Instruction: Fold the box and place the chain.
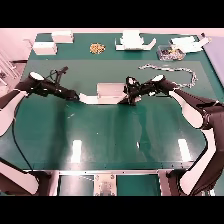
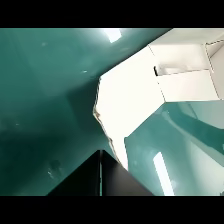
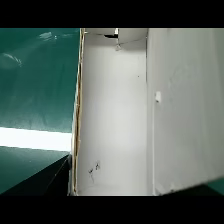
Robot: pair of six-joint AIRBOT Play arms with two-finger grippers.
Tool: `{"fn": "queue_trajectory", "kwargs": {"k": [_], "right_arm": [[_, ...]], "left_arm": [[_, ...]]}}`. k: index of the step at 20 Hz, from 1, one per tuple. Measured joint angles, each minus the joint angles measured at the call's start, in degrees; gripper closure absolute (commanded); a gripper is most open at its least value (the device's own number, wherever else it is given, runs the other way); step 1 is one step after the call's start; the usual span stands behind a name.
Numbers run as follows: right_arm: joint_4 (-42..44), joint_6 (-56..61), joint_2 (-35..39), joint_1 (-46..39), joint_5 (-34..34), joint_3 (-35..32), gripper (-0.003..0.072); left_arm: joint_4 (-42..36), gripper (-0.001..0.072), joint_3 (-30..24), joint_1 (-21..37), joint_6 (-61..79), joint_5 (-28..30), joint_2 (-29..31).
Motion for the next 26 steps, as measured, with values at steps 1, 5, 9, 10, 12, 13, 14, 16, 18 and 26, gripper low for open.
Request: {"fn": "queue_trajectory", "kwargs": {"k": [1,5,9,10,12,13,14,16,18,26], "right_arm": [[0.0,0.0,0.0,0.0,0.0,0.0,0.0166],[0.0,0.0,0.0,0.0,0.0,0.0,0.0166],[0.0,0.0,0.0,0.0,0.0,0.0,0.0166],[0.0,0.0,0.0,0.0,0.0,0.0,0.0166],[0.0,-0.02,0.0,0.0,0.0,0.0,0.0166],[0.0,0.0,0.0,0.0,0.0,0.0,0.0166],[0.0,0.0,0.0,0.0,0.0,0.0,0.0166],[0.0,-0.02,0.0,0.0,0.0,0.0,0.0166],[0.0,-0.02,0.0,0.0,0.0,0.0,0.0166],[0.0,-0.02,0.0,0.0,0.02,0.0,0.0166]], "left_arm": [[0.2,0.0692,0.0,-0.81,-0.52,0.26,-0.57],[0.35,0.0692,0.0,-2.89,-1.42,1.68,-1.62],[-2.14,0.0691,0.04,-4.74,0.5,2.36,-1.84],[-2.91,0.069,0.2,-5.09,1.4,2.47,-1.81],[-3.98,0.0689,0.81,-5.46,2.64,2.4,-1.77],[-4.35,0.0689,1.27,-5.6,3.17,2.25,-1.77],[-4.48,0.0689,1.73,-5.68,3.58,2.19,-1.77],[-5.18,0.0689,2.43,-5.84,4.24,2.01,-1.7],[-5.53,0.0689,2.78,-5.92,4.61,1.88,-1.46],[-8.22,0.0561,3.15,-5.92,5.05,1.66,-1.18]]}}
